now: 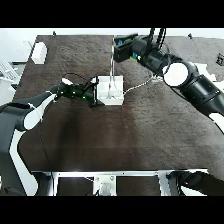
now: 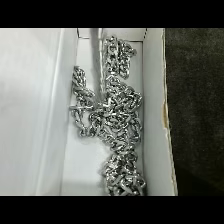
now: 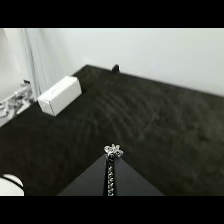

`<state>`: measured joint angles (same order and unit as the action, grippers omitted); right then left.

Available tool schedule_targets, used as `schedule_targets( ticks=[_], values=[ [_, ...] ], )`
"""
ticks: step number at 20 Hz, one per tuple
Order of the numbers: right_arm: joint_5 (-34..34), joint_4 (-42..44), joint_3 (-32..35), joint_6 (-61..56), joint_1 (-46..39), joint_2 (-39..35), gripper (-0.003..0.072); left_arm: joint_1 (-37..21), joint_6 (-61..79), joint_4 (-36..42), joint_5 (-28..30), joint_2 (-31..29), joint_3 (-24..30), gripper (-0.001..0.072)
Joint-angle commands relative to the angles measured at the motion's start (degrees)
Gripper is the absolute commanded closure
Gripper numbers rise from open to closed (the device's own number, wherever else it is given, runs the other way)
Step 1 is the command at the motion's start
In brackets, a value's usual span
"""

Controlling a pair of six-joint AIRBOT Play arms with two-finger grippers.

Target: Fold the box and place the chain.

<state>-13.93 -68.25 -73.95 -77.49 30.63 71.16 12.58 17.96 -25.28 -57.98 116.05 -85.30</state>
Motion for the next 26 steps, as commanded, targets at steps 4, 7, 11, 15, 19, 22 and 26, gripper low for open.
schedule_targets(
  ticks=[4, 7, 11, 15, 19, 22, 26],
  values=[
    [2.1, 0.28, 10.4, -6.58, 0.07, 7.89, 0.0678, -0.04, 0.02, -0.02, 0.07, 0.0, 0.0, 0.0302],
    [2.05, 0.46, 13.77, -6.6, 0.0, 13.79, 0.0676, -0.04, 0.02, -0.02, 0.04, 0.0, 0.0, 0.0302],
    [1.88, 3.58, 13.64, -7.37, -0.04, 15.26, 0.0115, -0.04, 0.02, -0.02, 0.04, 0.0, 0.0, 0.0302],
    [1.84, -3.63, 13.68, -7.39, -3.04, 8.59, 0.0116, -0.04, 0.02, 0.0, 0.02, 0.0, 0.0, 0.0303],
    [1.79, -3.76, 13.94, -10.58, -14.32, 6.88, 0.0116, -0.04, 0.02, -0.02, 0.0, 0.0, 0.0, 0.0302],
    [-2.56, -2.54, 14.14, -13.14, -22.58, 10.73, 0.0117, -0.04, 0.02, 0.0, 0.0, 0.0, 0.0, 0.0302],
    [-3.13, 0.74, 12.94, -12.46, -27.63, 16.68, 0.0118, -0.04, 0.02, 0.0, 0.0, 0.0, 0.0, 0.0302]
  ],
)
